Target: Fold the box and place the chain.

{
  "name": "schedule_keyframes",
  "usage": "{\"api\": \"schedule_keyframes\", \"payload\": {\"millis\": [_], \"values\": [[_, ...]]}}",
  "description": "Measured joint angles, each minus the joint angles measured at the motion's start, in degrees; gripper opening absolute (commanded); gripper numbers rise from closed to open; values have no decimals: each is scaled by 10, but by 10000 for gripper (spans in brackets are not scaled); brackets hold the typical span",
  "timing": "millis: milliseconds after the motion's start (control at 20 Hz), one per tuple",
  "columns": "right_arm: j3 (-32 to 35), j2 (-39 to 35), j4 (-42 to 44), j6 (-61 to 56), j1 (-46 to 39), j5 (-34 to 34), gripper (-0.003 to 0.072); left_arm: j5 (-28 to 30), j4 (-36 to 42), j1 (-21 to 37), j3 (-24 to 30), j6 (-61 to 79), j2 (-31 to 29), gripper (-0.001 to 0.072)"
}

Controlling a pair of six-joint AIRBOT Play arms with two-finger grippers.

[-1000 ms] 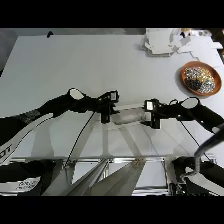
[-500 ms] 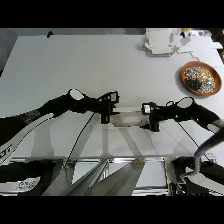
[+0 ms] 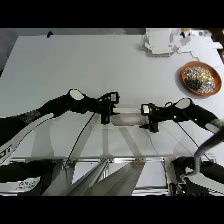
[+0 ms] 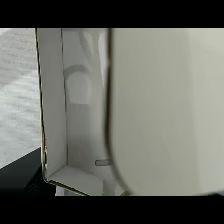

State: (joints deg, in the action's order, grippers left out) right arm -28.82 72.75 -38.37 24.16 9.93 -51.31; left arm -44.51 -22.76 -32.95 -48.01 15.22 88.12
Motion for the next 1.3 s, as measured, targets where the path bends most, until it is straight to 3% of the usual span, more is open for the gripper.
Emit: {"api": "schedule_keyframes", "payload": {"millis": [300, 400, 1300], "values": [[0, 7, 0, 3, 0, 7, 393, 1, 0, 0, 0, 0, 0, 9], [0, 8, -1, 3, 0, 10, 333, 1, 0, 0, 0, 0, 0, 9], [0, 7, -3, 3, 0, 14, 340, 1, 0, 0, 0, -1, 0, 9]]}}
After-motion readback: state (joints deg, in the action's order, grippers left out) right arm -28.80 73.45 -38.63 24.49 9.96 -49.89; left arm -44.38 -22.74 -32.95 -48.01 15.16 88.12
